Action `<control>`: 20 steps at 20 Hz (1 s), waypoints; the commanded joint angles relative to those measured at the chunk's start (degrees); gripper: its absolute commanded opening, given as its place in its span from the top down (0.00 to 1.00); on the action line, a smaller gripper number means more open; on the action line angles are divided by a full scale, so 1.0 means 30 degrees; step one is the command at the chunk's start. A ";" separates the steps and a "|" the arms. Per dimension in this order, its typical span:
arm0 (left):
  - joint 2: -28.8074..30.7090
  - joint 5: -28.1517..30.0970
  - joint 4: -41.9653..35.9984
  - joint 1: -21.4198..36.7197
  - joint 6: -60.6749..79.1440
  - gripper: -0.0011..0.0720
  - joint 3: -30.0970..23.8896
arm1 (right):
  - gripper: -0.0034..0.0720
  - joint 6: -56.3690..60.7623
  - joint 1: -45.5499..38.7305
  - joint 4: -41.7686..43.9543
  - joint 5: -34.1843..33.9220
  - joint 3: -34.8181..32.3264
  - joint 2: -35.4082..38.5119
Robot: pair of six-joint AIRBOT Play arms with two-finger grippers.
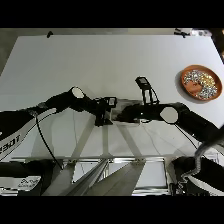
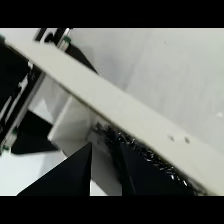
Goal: Fold the box and place the chain.
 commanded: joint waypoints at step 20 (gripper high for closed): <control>0.0015 0.0000 0.0000 0.0022 0.0007 0.49 0.0007 | 0.93 -0.6273 -1.0178 -0.1923 0.7490 0.1275 0.0991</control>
